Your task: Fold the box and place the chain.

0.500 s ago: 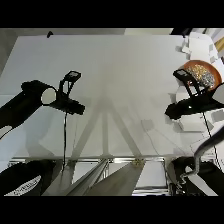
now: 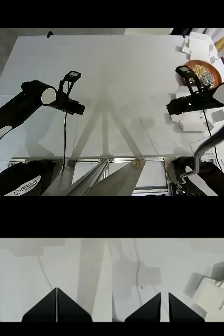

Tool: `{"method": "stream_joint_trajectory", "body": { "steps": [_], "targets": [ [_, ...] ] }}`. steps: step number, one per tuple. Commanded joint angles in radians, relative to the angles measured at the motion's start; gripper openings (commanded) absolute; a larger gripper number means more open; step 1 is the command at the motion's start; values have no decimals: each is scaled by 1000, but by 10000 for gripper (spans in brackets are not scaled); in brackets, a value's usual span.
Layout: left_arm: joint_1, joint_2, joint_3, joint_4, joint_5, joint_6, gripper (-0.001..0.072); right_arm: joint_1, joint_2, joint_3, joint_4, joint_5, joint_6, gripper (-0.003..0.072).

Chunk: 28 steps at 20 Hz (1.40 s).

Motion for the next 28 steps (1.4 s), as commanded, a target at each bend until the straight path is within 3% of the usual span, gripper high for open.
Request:
{"method": "stream_joint_trajectory", "body": {
  "steps": [1, 5, 7, 11, 14, 19, 25, 26, 28],
  "targets": [
    [0, 0, 0, 0, 0, 0, 9, -108, -3, 19, -124, -46, 96, 172],
    [1, 0, 0, 0, 0, 0, 9, -522, -44, 80, -174, -64, 5, 270],
    [0, 0, 0, 0, 1, 0, 9, -699, -72, 87, -151, -113, 4, 385],
    [0, 0, 0, 0, 0, 0, 9, -822, -217, 106, -136, -115, -93, 480],
    [0, 0, 0, 0, 0, 0, 9, -820, -300, 124, -167, -140, -206, 480],
    [0, 0, 0, 0, 1, 0, 9, -821, -341, 145, -354, -221, -213, 477],
    [0, 0, 0, 0, 0, 0, 9, -819, -482, 145, -339, -206, -260, 468],
    [0, 0, 0, 0, 0, 0, 9, -813, -502, 145, -338, -204, -262, 431],
    [0, 0, 0, 0, 0, 0, 9, -808, -537, 144, -342, -196, -256, 252]
  ]
}}
